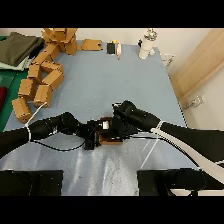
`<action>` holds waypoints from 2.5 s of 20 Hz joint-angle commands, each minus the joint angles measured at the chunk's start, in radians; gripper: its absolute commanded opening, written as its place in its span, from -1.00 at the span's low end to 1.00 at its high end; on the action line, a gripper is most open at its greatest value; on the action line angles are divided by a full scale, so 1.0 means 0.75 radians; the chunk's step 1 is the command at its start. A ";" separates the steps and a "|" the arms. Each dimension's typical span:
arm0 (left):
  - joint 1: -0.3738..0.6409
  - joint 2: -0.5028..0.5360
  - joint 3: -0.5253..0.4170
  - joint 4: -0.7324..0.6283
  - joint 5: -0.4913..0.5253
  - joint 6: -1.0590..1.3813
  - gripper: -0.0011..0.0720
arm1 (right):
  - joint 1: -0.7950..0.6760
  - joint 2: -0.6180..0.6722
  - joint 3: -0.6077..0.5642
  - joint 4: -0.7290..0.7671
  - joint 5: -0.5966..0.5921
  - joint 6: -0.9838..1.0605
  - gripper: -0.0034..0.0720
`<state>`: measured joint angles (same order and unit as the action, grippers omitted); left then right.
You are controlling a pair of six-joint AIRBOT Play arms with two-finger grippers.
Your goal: Fold the box.
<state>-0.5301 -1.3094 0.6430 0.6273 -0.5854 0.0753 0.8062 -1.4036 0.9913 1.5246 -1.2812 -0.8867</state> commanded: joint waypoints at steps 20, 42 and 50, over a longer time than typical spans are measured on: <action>0.001 -0.001 0.000 0.002 -0.001 0.004 0.27 | -0.153 0.450 0.001 -0.201 -0.219 -0.054 -0.10; 0.001 -0.001 0.000 0.002 -0.001 0.004 0.27 | -0.558 0.183 -0.290 1.440 0.089 -2.194 -0.90; 0.001 -0.001 0.000 0.002 -0.001 0.004 0.27 | -0.198 0.722 -0.619 0.863 0.834 -2.265 -0.90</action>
<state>-0.5301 -1.3094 0.6430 0.6281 -0.5861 0.0784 0.5598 -0.9813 0.5880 2.3657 -0.8734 -2.5671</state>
